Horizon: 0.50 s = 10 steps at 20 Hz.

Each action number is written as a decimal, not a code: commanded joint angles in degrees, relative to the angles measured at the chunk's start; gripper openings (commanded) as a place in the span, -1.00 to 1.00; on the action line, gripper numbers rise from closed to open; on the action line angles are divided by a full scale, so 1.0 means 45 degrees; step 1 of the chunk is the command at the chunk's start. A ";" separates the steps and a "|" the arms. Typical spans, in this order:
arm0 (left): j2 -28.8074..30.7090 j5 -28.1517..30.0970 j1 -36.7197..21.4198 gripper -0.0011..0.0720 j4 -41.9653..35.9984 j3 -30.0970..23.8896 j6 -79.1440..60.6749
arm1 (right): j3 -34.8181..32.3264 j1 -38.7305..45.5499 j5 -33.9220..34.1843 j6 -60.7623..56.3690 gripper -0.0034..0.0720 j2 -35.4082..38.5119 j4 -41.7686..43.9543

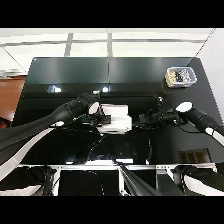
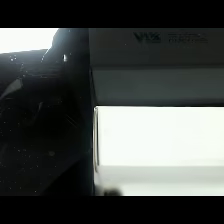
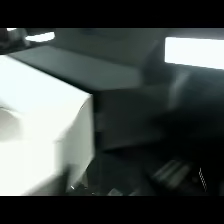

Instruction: Fold the box and place the chain.

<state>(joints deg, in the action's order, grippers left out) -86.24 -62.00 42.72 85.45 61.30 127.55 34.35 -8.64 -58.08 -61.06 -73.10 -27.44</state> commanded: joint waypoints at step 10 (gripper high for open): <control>-0.0005 0.0005 -0.0005 -0.90 -0.0010 0.0005 0.0000 | 0.1909 -0.2200 0.0175 -0.1739 -0.07 -0.0073 -0.0699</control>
<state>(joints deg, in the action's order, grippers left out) -86.24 -62.04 42.72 85.43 61.30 127.63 41.06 -15.57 -59.57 -63.44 -73.38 -26.33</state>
